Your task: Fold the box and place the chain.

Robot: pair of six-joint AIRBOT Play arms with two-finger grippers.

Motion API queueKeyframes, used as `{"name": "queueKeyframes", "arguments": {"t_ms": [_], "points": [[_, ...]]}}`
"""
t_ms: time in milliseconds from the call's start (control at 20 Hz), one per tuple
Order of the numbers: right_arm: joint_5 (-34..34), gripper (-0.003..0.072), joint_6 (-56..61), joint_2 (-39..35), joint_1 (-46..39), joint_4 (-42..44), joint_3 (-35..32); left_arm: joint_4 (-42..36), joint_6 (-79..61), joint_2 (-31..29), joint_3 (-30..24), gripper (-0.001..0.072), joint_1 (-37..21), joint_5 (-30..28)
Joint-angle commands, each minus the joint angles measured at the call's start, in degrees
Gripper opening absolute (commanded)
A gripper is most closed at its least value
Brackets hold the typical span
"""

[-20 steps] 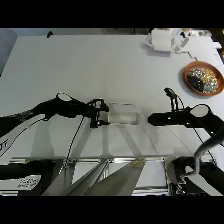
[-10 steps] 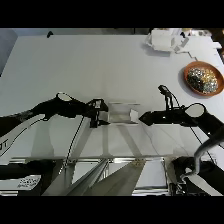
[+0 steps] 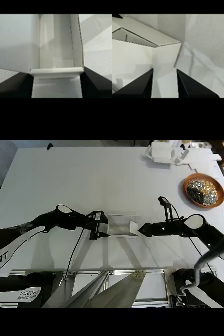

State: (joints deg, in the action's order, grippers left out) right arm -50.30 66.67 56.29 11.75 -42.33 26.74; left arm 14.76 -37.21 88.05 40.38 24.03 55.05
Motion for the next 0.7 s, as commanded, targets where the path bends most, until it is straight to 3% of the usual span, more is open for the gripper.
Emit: {"name": "queueKeyframes", "arguments": {"t_ms": [0,500,650], "points": [[-1.6,0.0335,4.04,-0.04,0.04,-3.61,2.93,0.07,0.02,0.0,0.02,0.0018,0.0,0.04],[-6.14,0.0341,6.05,0.17,0.44,-6.97,5.22,0.04,0.0,0.0,0.02,0.0018,0.0,0.04],[-4.09,0.0453,7.54,1.18,2.89,-6.93,5.22,0.07,0.0,0.02,0.02,0.0018,0.0,0.07]]}}
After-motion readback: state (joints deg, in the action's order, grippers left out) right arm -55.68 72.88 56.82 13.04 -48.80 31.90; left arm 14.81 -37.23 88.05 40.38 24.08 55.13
